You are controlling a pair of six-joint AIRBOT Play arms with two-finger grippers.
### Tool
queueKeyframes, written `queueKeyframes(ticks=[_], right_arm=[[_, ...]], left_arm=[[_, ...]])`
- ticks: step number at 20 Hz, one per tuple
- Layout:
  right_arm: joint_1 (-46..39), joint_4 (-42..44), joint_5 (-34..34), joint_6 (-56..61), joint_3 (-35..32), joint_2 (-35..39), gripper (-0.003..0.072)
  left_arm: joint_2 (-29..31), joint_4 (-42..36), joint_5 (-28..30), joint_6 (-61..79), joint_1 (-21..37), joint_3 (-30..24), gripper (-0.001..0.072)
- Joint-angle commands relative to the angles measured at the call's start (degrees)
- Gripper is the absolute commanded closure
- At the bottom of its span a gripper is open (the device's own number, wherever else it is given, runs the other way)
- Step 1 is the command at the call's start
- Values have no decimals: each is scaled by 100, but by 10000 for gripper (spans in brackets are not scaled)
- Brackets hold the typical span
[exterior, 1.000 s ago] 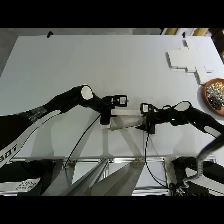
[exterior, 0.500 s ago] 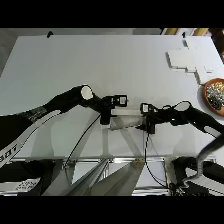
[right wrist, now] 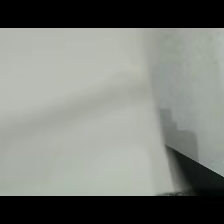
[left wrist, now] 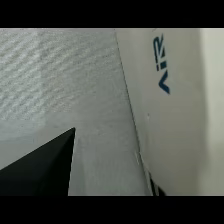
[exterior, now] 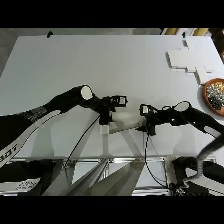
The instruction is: Fold the box and place the chain.
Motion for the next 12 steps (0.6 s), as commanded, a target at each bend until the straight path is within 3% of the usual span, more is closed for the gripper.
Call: queueKeyframes(ticks=[1, 6, 9, 10, 12], right_arm=[[-4, 31, -57, 13, 0, 2, 270], [-4, 31, -57, 13, 0, 2, 270], [-4, 33, -57, 13, 0, 2, 270], [-4, 31, -57, 13, 0, 2, 270], [-4, 31, -57, 13, 0, 2, 270]], left_arm=[[208, 354, -46, -201, 87, 4, 178], [833, 981, -337, -734, 435, 4, 178], [1215, 1537, -763, -1239, 522, 2, 229], [1320, 1657, -852, -1416, 514, 4, 297], [1508, 1617, -1137, -1589, 509, 4, 549]])
